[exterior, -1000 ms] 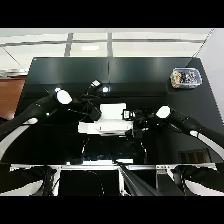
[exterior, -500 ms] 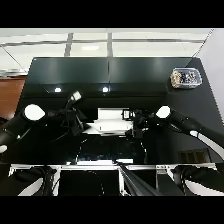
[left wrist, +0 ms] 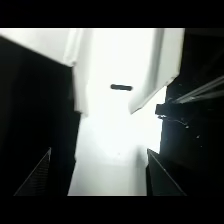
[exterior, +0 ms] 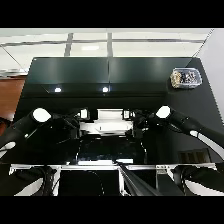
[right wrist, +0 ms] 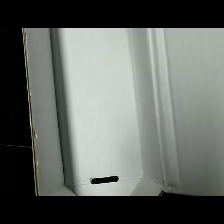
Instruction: Fold the box and place the chain.
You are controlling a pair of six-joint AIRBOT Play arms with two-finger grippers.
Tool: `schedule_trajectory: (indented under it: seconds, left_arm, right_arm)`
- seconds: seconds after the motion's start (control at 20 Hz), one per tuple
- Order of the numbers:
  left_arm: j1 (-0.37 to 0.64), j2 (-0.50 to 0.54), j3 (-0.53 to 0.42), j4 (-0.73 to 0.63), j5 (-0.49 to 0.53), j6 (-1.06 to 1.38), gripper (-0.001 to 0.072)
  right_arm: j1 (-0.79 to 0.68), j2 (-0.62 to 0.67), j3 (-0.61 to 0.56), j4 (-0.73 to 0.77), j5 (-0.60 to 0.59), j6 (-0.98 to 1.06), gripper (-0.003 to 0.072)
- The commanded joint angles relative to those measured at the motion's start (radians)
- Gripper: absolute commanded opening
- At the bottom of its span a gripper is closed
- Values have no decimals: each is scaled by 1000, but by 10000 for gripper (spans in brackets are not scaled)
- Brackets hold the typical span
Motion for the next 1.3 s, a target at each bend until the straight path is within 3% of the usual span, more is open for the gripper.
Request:
schedule_trajectory:
  seconds: [0.0,0.3,0.35,0.45,0.55,0.6,0.8,1.05,1.25]
  left_arm:
    - [-6,-98,51,-97,-74,146,709]
    - [-43,-148,72,-145,-32,169,682]
    - [-48,-148,72,-145,-30,168,632]
    - [-47,-148,72,-161,-30,168,336]
    - [-47,-148,76,-170,-31,148,196]
    - [-47,-148,77,-184,-35,148,164]
    - [-50,-150,80,-269,-60,148,164]
    - [-95,-165,80,-270,-50,146,164]
    - [-144,-202,80,-271,29,146,164]
  right_arm:
    - [0,-1,0,0,0,0,430]
    - [0,-1,0,0,0,0,430]
    - [0,-1,0,0,0,0,430]
    - [0,-1,0,0,0,0,430]
    - [0,-1,0,0,0,0,429]
    - [0,-1,0,0,0,0,430]
    - [0,-1,0,0,0,0,430]
    - [0,-1,0,0,1,0,429]
    - [0,-1,0,0,0,0,430]
